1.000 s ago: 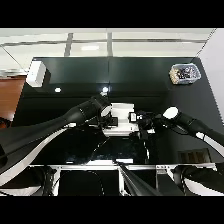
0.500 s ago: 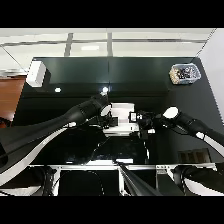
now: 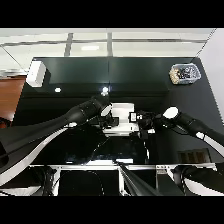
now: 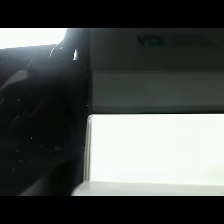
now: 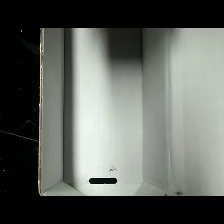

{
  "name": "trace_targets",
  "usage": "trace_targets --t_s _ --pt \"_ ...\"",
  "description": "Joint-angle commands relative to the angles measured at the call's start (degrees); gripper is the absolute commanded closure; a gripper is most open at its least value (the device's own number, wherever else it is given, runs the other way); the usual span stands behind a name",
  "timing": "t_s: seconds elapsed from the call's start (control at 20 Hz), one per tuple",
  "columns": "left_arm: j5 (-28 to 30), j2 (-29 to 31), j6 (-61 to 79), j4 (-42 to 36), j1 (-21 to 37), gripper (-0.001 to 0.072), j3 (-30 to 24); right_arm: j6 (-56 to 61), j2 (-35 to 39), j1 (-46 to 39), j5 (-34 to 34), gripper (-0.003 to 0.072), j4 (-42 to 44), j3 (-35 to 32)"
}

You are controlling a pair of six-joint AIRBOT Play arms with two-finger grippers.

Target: Fold the box and place the chain.

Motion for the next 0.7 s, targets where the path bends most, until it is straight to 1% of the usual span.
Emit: trace_targets --t_s 0.0,0.05,0.3,0.35,0.4,0.45,0.65 --pt "-0.2 0.0 -0.1 0.2 0.0 0.0634 0.0 0.1 0.0 0.1 0.0 0.0486 0.0 0.0" --pt "-0.1 0.0 -0.1 0.2 0.0 0.0680 0.0 0.1 0.0 0.1 0.0 0.0487 0.0 0.0" --pt "-0.1 0.0 -0.1 0.2 0.0 0.0680 0.0 0.1 0.0 0.1 0.0 0.0482 0.1 0.0" --pt "-0.1 0.0 -0.1 0.2 0.0 0.0680 0.0 1.3 0.0 0.1 0.0 0.0327 0.0 0.0" --pt "-0.1 0.0 -0.1 0.2 0.0 0.0680 0.0 4.0 0.0 0.0 -0.6 0.0051 -0.1 0.0" --pt "-0.1 0.0 -0.1 0.2 0.0 0.0680 0.0 7.1 0.5 0.0 -0.5 0.0026 -1.3 0.0" --pt "0.1 0.1 -0.1 0.2 0.0 0.0679 0.0 15.3 5.6 -1.0 3.8 0.0029 -10.9 0.1"
